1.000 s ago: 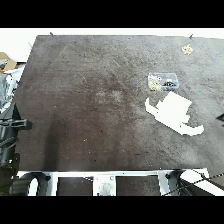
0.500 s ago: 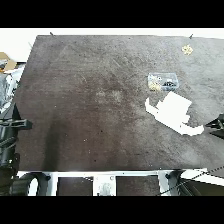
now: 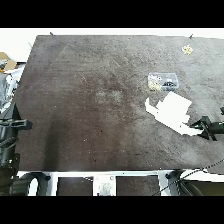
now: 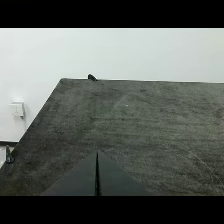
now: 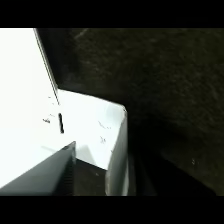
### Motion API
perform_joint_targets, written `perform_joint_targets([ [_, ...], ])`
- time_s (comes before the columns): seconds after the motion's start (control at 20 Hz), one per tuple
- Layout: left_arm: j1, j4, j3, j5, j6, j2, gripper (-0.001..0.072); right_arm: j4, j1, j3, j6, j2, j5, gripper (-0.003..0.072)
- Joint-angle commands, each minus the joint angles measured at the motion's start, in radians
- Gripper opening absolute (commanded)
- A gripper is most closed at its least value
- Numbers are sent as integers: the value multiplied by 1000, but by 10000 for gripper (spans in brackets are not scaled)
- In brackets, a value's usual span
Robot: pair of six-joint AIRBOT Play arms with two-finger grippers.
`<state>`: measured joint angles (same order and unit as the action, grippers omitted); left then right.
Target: Fold the box and place the chain.
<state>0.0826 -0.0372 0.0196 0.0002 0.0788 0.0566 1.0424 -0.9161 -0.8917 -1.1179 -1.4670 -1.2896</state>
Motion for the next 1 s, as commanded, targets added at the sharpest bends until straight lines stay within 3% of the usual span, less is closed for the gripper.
perform_joint_targets([
  [0.0, 0, 0, 0, 0, 0, -1, 11, -65, 5, 45, 79, -10, 53, 326],
  [0.15, 0, 0, 0, 0, 0, -1, 11, -143, -14, 85, 154, -10, 29, 323],
  [0.2, 0, 0, 0, 0, 0, -1, 11, -175, -30, 102, 176, -10, 33, 217],
  [0.25, 0, 0, 0, 0, 0, -1, 11, -193, -45, 118, 195, -10, 40, 196],
  [0.35, 0, 0, 0, 0, 0, -1, 11, -201, -68, 139, 223, -9, 25, 13],
  [0.55, 0, 0, 0, 0, 0, -1, 11, -209, -66, 140, 256, 48, -122, 2],
  [0.75, 0, 0, 0, 0, 0, -1, 11, -214, 29, 142, 260, 110, -254, 2],
  [0.95, 0, 0, 0, 0, 0, -1, 11, -383, 229, 217, 291, 141, -197, 2],
])
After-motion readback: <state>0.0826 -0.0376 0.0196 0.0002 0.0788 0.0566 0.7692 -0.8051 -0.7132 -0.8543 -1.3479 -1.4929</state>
